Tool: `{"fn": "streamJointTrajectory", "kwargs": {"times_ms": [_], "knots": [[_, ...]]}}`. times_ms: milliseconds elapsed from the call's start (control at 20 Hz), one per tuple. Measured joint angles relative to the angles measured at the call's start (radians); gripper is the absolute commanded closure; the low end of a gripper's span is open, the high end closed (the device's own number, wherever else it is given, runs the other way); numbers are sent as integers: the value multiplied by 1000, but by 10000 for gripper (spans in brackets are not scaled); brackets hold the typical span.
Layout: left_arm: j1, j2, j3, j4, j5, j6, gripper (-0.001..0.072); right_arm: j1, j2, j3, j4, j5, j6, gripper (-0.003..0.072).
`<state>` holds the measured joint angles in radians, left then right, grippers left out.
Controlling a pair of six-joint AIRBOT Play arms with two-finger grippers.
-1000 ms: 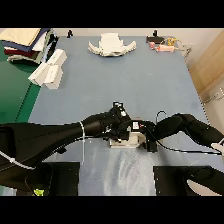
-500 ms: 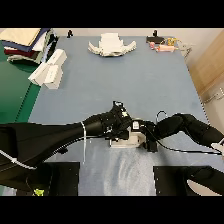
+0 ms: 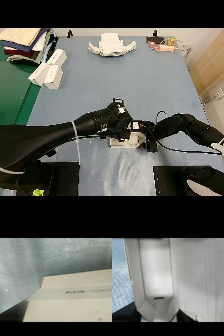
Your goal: Fold the box.
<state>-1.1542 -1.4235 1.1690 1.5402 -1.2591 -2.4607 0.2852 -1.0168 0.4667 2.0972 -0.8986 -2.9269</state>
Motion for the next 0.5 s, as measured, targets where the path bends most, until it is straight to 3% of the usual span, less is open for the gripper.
{"fn": "streamJointTrajectory", "kwargs": {"times_ms": [100, 150, 200, 500], "knots": [[5, 54, 1, 1, -41, 0, 241, 0, 0, 0, 0, 0, 0, 209], [11, 85, 1, 3, -70, 1, 433, 0, 0, 0, 0, 0, 0, 209], [19, 113, 1, 5, -103, 3, 696, 0, 0, 0, 0, 0, 0, 209], [94, 257, -29, 8, -323, 130, 697, 0, 0, 0, 0, 0, 1, 209]]}}
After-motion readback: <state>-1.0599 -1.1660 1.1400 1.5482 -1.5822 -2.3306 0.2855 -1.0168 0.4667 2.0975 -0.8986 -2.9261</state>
